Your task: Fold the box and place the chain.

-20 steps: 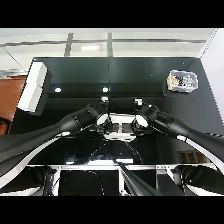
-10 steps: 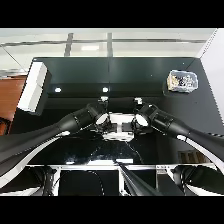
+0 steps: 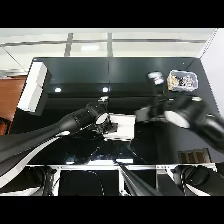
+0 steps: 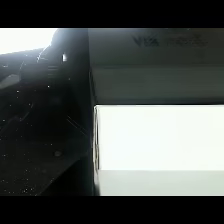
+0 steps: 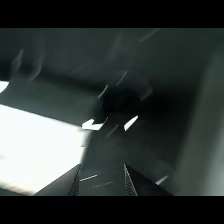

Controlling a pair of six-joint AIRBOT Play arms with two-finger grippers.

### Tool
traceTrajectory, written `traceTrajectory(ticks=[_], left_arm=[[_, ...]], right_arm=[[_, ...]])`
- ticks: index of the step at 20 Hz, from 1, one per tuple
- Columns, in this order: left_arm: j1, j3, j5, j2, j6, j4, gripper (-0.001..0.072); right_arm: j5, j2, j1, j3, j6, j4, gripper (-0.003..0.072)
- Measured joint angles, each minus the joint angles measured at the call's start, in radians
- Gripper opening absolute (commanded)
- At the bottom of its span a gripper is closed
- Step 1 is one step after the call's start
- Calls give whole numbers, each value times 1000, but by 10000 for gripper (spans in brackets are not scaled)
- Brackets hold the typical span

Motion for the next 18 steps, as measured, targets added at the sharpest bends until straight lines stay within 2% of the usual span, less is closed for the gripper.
traceTrajectory(ticks=[3,4,5,8,9,11,13,18], left_arm=[[0,0,3,0,0,0,24],[0,0,3,0,-1,0,24],[0,0,3,0,-1,0,24],[0,0,3,0,-3,0,24],[0,0,3,0,-3,0,24],[0,0,3,0,-2,0,24],[0,0,3,0,-2,0,24],[0,0,2,0,0,0,24]], right_arm=[[24,84,-97,-14,-42,-272,317],[-14,97,-149,-30,-50,-325,486],[-82,105,-213,-55,-56,-365,707],[-340,66,-418,-114,-52,-375,706],[-424,22,-490,-107,-41,-342,706],[-508,-108,-615,-23,-34,-253,706],[-480,-280,-710,135,-71,-151,706],[-196,-722,-852,606,-146,47,705]])
